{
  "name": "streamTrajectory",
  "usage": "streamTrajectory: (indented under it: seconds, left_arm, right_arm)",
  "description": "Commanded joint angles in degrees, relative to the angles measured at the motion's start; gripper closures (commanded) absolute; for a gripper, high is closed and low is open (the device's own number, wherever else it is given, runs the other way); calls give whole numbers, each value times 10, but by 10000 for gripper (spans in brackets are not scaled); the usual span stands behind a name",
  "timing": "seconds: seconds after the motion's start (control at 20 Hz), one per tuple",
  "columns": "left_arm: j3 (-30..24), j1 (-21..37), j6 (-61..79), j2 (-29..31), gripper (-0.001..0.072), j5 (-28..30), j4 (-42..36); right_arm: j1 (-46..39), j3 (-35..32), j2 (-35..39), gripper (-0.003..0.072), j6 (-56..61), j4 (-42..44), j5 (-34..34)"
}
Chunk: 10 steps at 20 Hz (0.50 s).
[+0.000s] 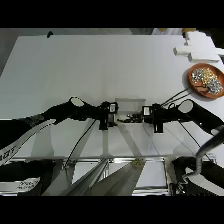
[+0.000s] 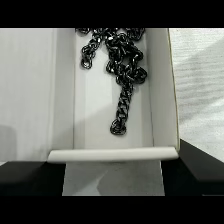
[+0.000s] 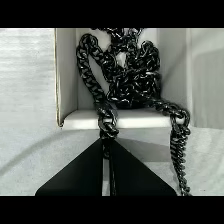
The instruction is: Fold the box and place the chain.
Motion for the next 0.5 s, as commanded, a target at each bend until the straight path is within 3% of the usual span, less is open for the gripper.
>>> streamTrajectory:
  seconds: [0.0, 0.2, 0.45]
  left_arm:
    - [0, 0, 0, 0, 638, 0, 0]
    - [0, 0, 0, 0, 638, 0, 0]
    - [0, 0, 0, 0, 638, 0, 0]
  right_arm:
    - [1, 0, -4, 668, -1, -17, 6]
    - [0, 0, 9, 669, 49, -30, 6]
    - [0, 0, 124, 669, 80, -61, 13]
